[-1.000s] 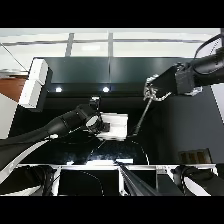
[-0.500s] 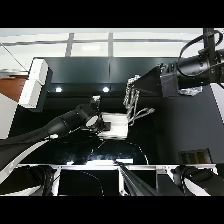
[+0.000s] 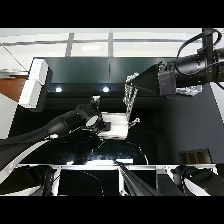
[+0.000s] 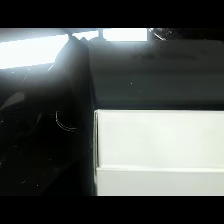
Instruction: Fold the box and place the chain.
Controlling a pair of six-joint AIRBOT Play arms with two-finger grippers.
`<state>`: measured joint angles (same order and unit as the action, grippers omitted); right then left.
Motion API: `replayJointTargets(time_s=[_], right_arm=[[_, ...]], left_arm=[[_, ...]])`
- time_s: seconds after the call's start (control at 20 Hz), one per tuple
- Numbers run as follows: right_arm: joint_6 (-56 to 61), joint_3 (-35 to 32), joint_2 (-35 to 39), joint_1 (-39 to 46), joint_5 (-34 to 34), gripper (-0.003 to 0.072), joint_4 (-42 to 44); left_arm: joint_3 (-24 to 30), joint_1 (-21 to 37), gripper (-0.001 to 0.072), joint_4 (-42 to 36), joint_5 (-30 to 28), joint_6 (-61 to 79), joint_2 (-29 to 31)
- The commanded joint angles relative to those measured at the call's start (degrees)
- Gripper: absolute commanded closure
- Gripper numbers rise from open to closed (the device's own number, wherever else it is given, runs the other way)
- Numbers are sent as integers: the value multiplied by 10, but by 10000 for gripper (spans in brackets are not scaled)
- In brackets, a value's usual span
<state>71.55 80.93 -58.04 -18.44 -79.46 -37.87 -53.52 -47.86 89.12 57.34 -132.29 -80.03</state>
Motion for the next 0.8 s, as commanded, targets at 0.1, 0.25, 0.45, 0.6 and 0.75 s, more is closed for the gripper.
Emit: replayJointTargets(time_s=[0.1,0.25,0.45,0.6,0.75], right_arm=[[0,0,0,0,1,646,30],[-3,0,0,0,11,645,83],[-2,0,0,0,13,646,101],[3,-1,-2,0,13,645,80],[5,-12,-3,0,6,646,51]], left_arm=[[0,0,683,0,6,0,0],[0,0,683,0,7,0,0],[0,0,683,0,10,0,0],[0,0,683,0,14,0,0],[0,0,683,0,15,0,0]])
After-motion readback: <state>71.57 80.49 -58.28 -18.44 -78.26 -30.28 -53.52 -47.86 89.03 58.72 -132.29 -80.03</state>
